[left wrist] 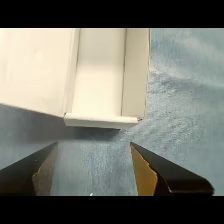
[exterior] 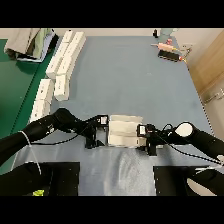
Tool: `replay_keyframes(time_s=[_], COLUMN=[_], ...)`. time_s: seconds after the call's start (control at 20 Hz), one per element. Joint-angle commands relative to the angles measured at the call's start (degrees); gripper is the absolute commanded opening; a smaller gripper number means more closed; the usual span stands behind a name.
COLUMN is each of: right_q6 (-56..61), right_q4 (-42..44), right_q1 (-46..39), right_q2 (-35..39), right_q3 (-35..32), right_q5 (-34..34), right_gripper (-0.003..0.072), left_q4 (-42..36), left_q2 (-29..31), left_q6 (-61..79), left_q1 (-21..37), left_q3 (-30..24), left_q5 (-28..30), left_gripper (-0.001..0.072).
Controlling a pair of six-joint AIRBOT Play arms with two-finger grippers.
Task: Fold the box.
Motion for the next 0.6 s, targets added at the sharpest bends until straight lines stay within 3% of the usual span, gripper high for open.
replay_keyframes(time_s=[0.0, 0.55], right_q6=[0.02, 0.02], right_q4=[0.02, 0.0], right_q1=[0.02, 0.02], right_q2=[0.0, 0.0], right_q3=[0.04, 0.07], right_q5=[0.0, 0.0], right_gripper=[0.0511, 0.0511], left_q4=[-5.33, -11.96], left_q2=[-3.52, -6.38], left_q6=[9.38, 13.99], left_q1=[-1.73, -5.53], left_q3=[-0.68, -0.5], left_q5=[5.16, 7.13], left_gripper=[0.0697, 0.0697])
